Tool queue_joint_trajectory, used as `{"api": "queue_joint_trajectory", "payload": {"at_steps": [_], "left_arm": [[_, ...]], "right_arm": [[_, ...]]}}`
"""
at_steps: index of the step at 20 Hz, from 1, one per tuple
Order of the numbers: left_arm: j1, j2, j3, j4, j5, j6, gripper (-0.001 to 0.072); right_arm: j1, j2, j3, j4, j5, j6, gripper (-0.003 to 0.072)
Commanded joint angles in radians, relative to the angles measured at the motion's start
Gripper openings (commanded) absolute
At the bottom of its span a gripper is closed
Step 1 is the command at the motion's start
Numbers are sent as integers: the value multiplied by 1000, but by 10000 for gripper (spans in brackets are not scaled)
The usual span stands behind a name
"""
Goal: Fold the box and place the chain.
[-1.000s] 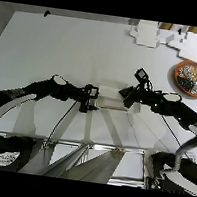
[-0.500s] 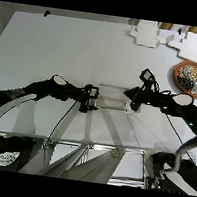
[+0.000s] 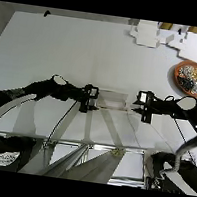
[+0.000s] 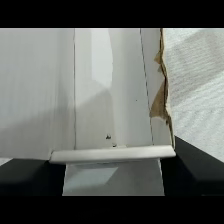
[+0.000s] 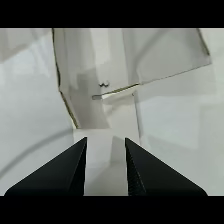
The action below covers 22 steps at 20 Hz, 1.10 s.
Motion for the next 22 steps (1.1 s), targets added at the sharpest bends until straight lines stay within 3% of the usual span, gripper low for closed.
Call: {"api": "queue_joint_trajectory", "payload": {"at_steps": [1, 3, 6, 10, 12, 20, 22], "left_arm": [[0, 0, 0, 0, 0, 0, 214], [0, 0, 0, 0, 0, 0, 214], [0, 0, 0, 0, 0, 0, 214], [0, 0, 0, 0, 0, 0, 214], [0, 0, 0, 0, 0, 0, 214], [0, 0, 0, 0, 0, 0, 214], [0, 0, 0, 0, 0, 0, 214]], "right_arm": [[5, -29, -10, 31, 23, -101, 270], [35, -61, -10, 32, 25, -101, 271], [81, -90, -10, 40, -7, -100, 344], [83, -90, -10, 39, -116, -100, 332], [83, -90, -10, 39, -130, -100, 239], [83, -93, -10, 169, -139, -100, 214], [93, -107, -10, 177, -111, -90, 155]]}}
